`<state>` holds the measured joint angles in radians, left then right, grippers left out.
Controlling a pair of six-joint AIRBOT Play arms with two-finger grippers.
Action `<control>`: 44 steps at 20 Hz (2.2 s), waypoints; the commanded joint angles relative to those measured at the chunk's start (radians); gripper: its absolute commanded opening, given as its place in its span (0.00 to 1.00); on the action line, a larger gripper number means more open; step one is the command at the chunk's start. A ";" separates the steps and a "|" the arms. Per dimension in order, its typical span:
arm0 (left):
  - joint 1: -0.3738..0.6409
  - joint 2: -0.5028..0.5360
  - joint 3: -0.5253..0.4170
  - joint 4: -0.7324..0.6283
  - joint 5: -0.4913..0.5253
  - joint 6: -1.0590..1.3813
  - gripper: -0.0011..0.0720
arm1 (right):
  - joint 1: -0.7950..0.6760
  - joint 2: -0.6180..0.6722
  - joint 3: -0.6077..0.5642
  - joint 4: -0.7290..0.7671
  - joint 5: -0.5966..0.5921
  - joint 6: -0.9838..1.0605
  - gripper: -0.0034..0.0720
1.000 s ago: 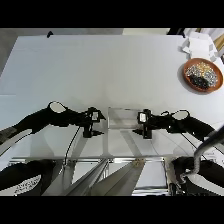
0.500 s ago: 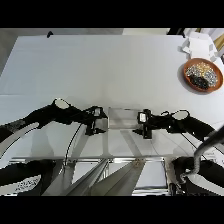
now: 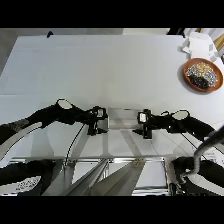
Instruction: Fold the box and place the chain.
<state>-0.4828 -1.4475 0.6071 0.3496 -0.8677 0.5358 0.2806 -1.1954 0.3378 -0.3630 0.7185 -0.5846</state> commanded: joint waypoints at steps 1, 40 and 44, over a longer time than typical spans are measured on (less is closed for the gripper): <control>-0.005 -0.004 0.002 -0.027 0.016 0.000 0.97 | 0.000 0.001 0.001 0.000 0.000 0.000 0.54; -0.061 -0.014 0.004 -0.047 0.086 -0.016 0.36 | 0.000 0.001 0.001 0.002 0.000 0.000 0.54; -0.061 -0.014 0.004 -0.047 0.085 -0.016 0.36 | 0.000 0.001 0.001 -0.001 0.016 0.001 0.54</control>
<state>-0.5434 -1.4612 0.6106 0.3027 -0.7822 0.5198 0.2802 -1.1954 0.3378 -0.3630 0.7197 -0.5842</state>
